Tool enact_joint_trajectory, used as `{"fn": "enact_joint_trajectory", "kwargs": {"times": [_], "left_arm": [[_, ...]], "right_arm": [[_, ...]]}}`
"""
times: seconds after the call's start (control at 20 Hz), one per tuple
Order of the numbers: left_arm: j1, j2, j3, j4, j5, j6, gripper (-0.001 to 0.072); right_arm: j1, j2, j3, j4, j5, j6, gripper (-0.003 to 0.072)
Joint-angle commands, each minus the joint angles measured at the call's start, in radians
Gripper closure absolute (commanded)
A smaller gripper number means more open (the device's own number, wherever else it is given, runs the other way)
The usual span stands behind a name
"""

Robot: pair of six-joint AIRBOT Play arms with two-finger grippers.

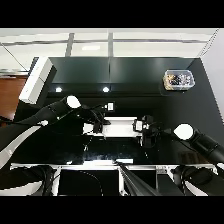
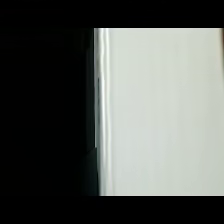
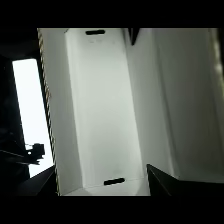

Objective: Fold the box and place the chain.

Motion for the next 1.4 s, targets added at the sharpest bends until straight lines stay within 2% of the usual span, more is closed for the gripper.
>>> {"fn": "enact_joint_trajectory", "kwargs": {"times": [0.0, 0.75, 0.9, 1.1, 1.35], "left_arm": [[0.000, 0.000, 0.000, -0.001, -0.002, 0.002, 0.0679], [0.000, 0.000, 0.000, -0.001, -0.002, 0.002, 0.0679], [0.000, 0.000, 0.000, -0.001, -0.002, 0.002, 0.0679], [0.000, 0.000, 0.000, -0.001, -0.002, 0.002, 0.0679], [0.000, 0.000, 0.000, -0.001, -0.002, 0.002, 0.0679]], "right_arm": [[-0.045, -0.001, 0.032, 0.000, 0.007, 0.016, 0.0056], [-0.115, -0.002, 0.032, 0.019, 0.015, 0.038, 0.0056], [-0.113, -0.017, 0.032, 0.053, 0.095, -0.053, 0.0056], [-0.116, -0.081, 0.035, 0.159, 0.091, -0.204, 0.0056], [-0.115, -0.131, 0.065, 0.175, 0.130, -0.206, 0.0056]]}}
